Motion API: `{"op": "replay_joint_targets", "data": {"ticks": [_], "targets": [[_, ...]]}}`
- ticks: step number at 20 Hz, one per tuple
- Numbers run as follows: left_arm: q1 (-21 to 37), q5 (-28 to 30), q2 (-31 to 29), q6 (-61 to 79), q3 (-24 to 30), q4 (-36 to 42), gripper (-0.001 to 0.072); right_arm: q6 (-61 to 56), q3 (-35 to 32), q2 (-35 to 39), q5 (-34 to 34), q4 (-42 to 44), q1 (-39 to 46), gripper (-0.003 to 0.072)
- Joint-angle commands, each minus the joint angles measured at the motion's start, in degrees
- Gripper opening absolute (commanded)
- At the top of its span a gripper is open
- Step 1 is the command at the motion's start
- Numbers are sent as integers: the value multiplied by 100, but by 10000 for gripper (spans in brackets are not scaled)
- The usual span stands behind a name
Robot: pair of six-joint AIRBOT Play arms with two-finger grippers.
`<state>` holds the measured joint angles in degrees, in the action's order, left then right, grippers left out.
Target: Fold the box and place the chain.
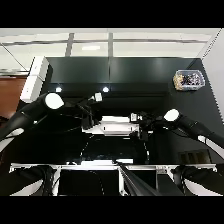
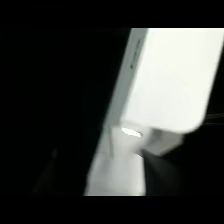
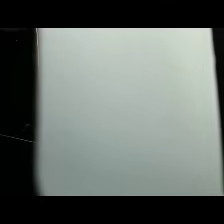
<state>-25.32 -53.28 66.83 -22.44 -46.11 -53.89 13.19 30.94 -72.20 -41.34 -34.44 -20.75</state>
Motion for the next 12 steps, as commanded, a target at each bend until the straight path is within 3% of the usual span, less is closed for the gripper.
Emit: {"op": "replay_joint_targets", "data": {"ticks": [1,2,4,7,9,10,12], "targets": [[129,-1633,-352,-2004,9,-337,28,-9,0,-4,22,-9,-7,352],[118,-1816,-352,-1985,57,-52,25,-9,0,-4,22,-9,-4,353],[116,-1469,-334,-1908,293,1143,25,-9,-2,-4,22,-11,-7,353],[-52,282,-203,-1113,741,2914,26,-9,0,-4,22,-9,-4,352],[-201,1600,9,-474,787,3685,26,-11,0,-4,24,-9,-4,352],[-227,2111,136,-433,769,3851,26,-11,-2,-4,24,-9,-4,352],[-227,2474,455,-435,614,3637,25,-9,0,-4,24,-9,-4,353]]}}
